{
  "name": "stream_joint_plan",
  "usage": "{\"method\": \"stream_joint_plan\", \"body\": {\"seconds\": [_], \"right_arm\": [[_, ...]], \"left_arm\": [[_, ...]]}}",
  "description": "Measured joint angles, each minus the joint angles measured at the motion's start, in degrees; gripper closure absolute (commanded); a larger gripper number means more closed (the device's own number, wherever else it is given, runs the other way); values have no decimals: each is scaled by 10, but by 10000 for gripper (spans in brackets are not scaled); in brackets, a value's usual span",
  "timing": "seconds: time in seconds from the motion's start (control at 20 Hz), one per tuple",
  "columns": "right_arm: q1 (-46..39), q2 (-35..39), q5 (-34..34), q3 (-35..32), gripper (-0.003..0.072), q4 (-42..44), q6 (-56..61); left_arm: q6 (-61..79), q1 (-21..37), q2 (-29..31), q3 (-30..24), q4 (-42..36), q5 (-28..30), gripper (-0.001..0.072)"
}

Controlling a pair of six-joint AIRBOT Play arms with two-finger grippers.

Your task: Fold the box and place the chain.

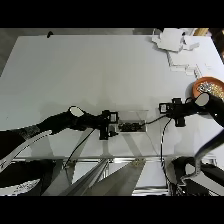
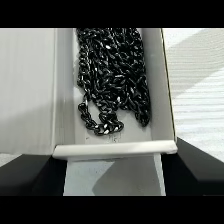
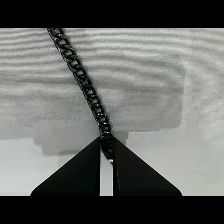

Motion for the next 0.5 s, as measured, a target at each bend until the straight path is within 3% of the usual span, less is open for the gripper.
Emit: {"method": "stream_joint_plan", "body": {"seconds": [0.25,0.5], "right_arm": [[15,119,89,1,663,76,22],[115,242,148,0,663,192,30]], "left_arm": [[0,0,0,0,0,0,436],[0,0,0,0,0,0,436]]}}
